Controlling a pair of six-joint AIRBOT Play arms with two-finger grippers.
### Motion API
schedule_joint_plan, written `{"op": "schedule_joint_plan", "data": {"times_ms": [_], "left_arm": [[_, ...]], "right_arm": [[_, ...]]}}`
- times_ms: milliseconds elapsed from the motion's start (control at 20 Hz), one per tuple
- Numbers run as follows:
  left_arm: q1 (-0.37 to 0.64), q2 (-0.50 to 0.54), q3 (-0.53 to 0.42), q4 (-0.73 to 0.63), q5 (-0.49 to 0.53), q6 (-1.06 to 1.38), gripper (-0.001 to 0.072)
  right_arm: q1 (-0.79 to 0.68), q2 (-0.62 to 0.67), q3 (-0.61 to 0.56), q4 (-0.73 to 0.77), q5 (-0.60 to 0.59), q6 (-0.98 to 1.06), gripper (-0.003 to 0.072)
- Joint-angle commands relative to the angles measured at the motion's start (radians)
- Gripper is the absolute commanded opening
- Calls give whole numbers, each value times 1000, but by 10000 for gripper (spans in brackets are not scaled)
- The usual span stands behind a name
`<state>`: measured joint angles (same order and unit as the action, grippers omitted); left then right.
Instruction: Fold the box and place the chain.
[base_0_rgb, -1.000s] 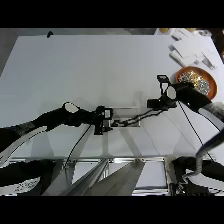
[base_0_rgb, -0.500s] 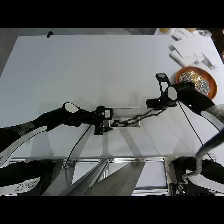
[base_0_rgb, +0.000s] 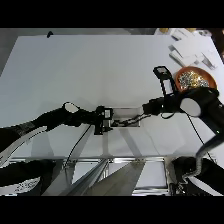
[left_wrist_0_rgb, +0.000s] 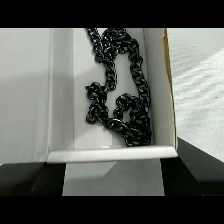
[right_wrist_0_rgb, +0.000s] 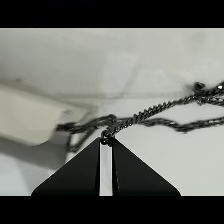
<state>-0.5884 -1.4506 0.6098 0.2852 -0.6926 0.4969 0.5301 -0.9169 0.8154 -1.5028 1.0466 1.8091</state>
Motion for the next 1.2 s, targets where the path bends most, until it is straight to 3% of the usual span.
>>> {"op": "schedule_joint_plan", "data": {"times_ms": [0, 400, 650, 950, 1050, 1150], "left_arm": [[1, 1, 0, 0, 0, 0, 71], [1, 0, 0, 0, 0, 0, 71], [1, 0, 0, 0, 0, 0, 71], [1, 0, 0, 0, 0, 0, 71], [1, 0, 0, 0, 0, 0, 71], [1, 0, 0, 0, 0, 0, 71]], "right_arm": [[72, 108, 0, 94, 8, -2, 17], [196, 146, 0, 257, -77, -10, 17], [249, 142, 0, 280, -163, -11, 18], [249, 17, -3, 248, -196, -12, 22], [249, -12, -3, 249, -208, -13, 131], [230, -1, 11, 249, -217, -41, 143]]}}
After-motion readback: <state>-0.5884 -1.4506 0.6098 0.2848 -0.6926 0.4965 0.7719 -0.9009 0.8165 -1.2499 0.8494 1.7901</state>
